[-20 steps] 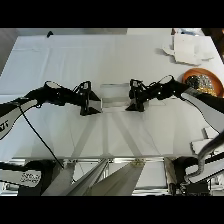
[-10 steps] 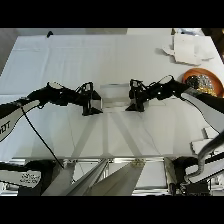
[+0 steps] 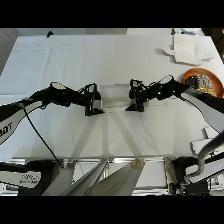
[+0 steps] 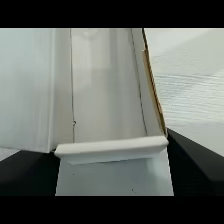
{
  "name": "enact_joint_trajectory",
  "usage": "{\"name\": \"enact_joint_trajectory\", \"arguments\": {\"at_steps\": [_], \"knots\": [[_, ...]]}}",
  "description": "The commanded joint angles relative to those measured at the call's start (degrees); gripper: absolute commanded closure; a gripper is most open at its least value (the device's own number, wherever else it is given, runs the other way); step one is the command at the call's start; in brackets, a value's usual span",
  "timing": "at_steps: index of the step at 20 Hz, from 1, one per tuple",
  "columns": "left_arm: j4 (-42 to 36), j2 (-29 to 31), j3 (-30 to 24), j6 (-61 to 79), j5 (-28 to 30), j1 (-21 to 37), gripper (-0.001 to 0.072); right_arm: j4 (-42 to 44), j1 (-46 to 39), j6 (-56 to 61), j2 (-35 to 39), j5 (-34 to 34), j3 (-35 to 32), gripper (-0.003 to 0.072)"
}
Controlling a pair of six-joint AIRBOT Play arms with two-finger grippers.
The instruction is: Fold the box and place the chain.
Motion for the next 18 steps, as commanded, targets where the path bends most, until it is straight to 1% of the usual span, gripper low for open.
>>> {"name": "enact_joint_trajectory", "arguments": {"at_steps": [1,5,6,7,8,9,12,13,18], "knots": [[-0.11,0.11,0.15,-2.8,4.61,-1.53,0.0007,0.0,0.02,0.02,0.0,0.02,0.04,0.0168],[-0.48,0.13,0.15,-3.23,5.51,-1.73,0.0012,0.0,0.02,0.02,0.0,0.02,0.04,0.0168],[-0.5,0.13,0.15,-3.23,5.51,-1.73,0.0072,0.0,0.02,0.02,0.0,0.02,0.04,0.0168],[-0.48,0.13,0.15,-3.21,5.49,-1.73,0.028,0.0,0.02,0.02,0.0,0.02,0.04,0.0168],[-0.48,0.13,0.15,-3.21,5.46,-1.73,0.0521,0.0,0.02,0.02,0.0,0.02,0.04,0.0168],[-0.5,0.13,0.15,-3.21,5.44,-1.73,0.059,0.0,0.02,0.02,0.0,0.02,0.04,0.0168],[-0.5,0.13,0.15,-3.15,5.07,-1.7,0.0588,0.0,0.02,0.02,0.0,0.02,0.04,0.0168],[-0.5,0.13,0.15,-3.15,5.07,-1.7,0.0551,0.0,0.02,0.02,0.0,0.02,0.04,0.0168],[-0.5,0.13,0.15,-3.13,5.07,-1.7,0.0554,0.0,0.02,0.02,0.0,0.02,0.04,0.0168]]}}
